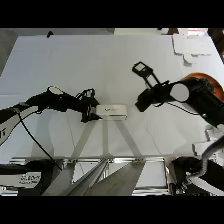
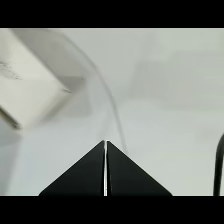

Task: Fold the box and place the chain.

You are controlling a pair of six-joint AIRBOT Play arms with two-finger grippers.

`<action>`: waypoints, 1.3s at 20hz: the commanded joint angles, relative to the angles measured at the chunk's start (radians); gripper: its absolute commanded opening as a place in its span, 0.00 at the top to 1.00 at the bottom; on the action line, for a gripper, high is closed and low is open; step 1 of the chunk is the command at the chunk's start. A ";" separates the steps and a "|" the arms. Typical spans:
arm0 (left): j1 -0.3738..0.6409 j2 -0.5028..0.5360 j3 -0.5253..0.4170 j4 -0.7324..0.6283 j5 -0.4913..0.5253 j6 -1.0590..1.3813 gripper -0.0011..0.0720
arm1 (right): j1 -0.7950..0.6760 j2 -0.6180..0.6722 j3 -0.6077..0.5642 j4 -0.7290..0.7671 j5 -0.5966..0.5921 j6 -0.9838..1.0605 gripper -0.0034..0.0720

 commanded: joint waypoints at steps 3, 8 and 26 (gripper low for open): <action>0.001 0.000 0.000 0.000 0.000 0.000 0.45 | -0.335 0.013 -0.014 -0.104 0.110 0.105 0.94; 0.001 0.000 0.000 0.000 0.000 0.000 0.45 | -0.492 0.013 -0.014 -0.097 0.248 0.104 0.94; -0.005 0.499 0.000 0.274 0.212 -0.434 0.99 | -0.496 0.013 -0.014 0.056 0.165 0.104 0.93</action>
